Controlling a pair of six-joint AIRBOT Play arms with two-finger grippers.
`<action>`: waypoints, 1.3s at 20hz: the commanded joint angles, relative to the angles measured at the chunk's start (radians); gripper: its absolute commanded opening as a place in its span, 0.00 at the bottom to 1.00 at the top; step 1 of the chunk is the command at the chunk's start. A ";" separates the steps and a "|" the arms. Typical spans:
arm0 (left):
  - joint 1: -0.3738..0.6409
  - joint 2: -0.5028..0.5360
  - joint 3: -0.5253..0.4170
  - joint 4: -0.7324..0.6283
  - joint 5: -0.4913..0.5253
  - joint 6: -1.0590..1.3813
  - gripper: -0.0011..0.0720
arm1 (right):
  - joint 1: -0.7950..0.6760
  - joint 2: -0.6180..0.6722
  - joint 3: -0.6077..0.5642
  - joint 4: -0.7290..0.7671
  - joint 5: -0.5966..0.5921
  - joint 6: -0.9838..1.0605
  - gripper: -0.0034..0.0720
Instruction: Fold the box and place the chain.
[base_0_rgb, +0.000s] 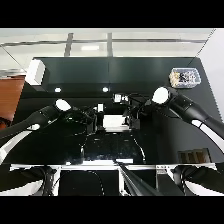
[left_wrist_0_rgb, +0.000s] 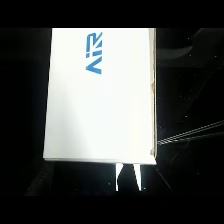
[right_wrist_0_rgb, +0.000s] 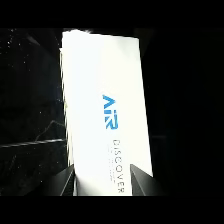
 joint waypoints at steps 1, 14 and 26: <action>0.000 -0.001 0.000 0.000 0.000 -0.001 0.56 | 0.000 -0.001 0.000 0.002 0.010 -0.001 0.58; 0.000 -0.001 0.000 0.000 0.000 -0.001 0.56 | 0.000 -0.004 -0.026 0.002 0.027 0.012 0.58; 0.000 -0.001 0.000 0.000 0.000 -0.001 0.56 | -0.203 0.108 -0.170 0.374 0.166 0.542 0.07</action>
